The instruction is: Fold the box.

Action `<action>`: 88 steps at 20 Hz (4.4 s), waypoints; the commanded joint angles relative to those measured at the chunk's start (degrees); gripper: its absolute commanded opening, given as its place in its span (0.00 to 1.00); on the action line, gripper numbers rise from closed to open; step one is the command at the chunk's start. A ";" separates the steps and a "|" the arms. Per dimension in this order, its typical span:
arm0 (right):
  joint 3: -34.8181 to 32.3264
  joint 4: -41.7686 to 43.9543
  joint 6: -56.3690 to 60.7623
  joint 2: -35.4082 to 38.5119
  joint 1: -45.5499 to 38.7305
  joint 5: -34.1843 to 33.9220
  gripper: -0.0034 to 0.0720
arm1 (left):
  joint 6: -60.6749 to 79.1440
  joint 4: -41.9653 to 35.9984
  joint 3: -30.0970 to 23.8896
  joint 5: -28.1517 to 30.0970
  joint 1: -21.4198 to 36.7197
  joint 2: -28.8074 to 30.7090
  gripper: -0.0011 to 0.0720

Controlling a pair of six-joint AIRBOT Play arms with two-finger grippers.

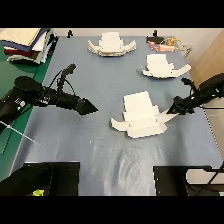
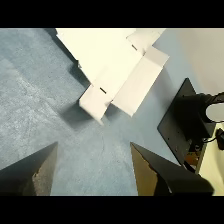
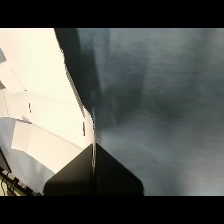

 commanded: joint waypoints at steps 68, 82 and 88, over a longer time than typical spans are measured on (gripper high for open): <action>-40.46 6.34 0.96 40.28 31.61 34.73 0.07 | 13.66 -10.34 8.44 -10.21 -9.62 -32.28 0.04; -24.85 -26.38 21.27 40.28 31.54 33.22 0.43 | 25.81 4.52 8.81 -0.52 -16.24 -16.13 0.03; -24.59 -25.29 25.05 40.28 31.54 33.27 0.43 | 33.16 4.59 -1.86 12.26 -21.77 -3.87 0.03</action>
